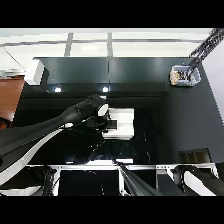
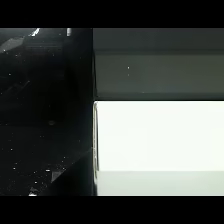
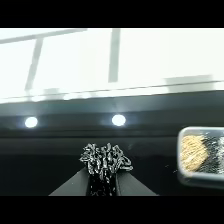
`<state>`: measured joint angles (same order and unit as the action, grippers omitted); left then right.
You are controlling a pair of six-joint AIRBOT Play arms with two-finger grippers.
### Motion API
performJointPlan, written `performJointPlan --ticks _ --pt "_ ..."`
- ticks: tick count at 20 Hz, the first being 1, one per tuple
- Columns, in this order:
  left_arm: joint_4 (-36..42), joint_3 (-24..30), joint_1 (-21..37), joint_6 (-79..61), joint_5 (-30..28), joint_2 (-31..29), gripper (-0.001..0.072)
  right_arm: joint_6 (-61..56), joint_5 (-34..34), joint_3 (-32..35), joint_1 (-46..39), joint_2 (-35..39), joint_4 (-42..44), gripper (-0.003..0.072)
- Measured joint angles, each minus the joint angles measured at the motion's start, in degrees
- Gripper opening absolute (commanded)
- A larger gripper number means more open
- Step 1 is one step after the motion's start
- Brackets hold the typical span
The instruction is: Fold the box and place the chain.
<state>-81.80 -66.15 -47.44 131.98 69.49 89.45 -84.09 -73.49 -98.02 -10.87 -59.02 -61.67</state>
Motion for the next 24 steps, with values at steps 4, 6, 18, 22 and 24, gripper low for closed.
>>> performJointPlan --ticks 4,6,18,22,24 --pt "0.0 0.0 0.0 0.0 0.0 0.0 0.0024 2.8 -5.7 9.5 4.6 9.2 1.9 0.001" --pt "0.0 0.0 0.0 0.0 0.0 0.0 0.0024 4.2 -9.2 13.8 8.0 11.8 3.5 0.001" --pt "0.0 0.0 0.0 0.0 0.0 0.0 0.0024 8.3 -3.1 28.2 26.6 12.5 23.0 0.0011" --pt "0.0 0.0 0.0 0.0 0.0 0.0 0.0024 8.5 1.3 33.8 31.3 9.1 23.0 0.0012" --pt "0.0 0.0 0.0 0.0 0.0 0.0 0.0024 8.4 3.5 37.9 32.5 7.8 21.9 0.0012"
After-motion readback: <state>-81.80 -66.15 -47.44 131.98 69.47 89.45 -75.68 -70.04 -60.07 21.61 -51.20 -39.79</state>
